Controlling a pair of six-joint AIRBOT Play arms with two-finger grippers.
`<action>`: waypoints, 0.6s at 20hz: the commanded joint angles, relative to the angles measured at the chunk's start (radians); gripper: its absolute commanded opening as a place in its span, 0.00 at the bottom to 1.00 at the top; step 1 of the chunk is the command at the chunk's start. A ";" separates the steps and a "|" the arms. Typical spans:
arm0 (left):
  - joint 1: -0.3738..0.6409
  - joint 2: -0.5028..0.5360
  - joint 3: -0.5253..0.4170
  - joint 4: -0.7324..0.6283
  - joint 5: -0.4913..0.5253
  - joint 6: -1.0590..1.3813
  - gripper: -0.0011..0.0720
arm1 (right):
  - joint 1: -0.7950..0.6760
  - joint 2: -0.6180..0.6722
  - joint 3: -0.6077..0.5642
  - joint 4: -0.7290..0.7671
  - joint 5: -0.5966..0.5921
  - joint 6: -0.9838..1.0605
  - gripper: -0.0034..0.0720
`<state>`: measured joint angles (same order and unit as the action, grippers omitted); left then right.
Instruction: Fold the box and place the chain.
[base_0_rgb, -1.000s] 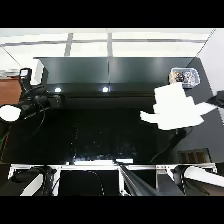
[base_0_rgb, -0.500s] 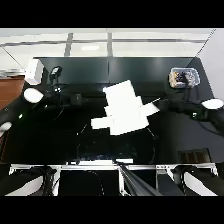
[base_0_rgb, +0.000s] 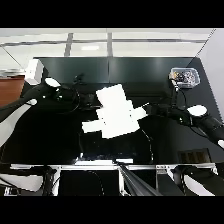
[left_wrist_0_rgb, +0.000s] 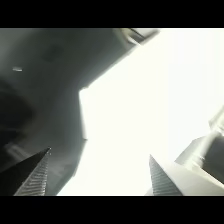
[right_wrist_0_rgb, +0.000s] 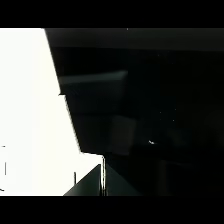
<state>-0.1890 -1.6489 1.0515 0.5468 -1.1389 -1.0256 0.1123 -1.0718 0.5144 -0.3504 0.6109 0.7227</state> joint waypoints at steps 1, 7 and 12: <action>-0.011 -0.092 0.021 -0.198 -0.113 0.141 0.96 | 0.008 0.001 -0.003 0.003 -0.010 0.003 0.07; -0.037 -0.126 0.064 -0.130 -0.291 0.370 0.92 | 0.008 0.001 -0.003 0.002 -0.002 0.003 0.07; -0.037 -0.167 0.142 -0.024 -0.377 0.376 0.20 | 0.008 0.001 -0.003 -0.006 0.015 0.002 0.07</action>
<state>-0.2253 -1.7912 1.1522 0.4686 -1.4475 -0.6781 0.1196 -1.0718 0.5125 -0.3523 0.6201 0.7250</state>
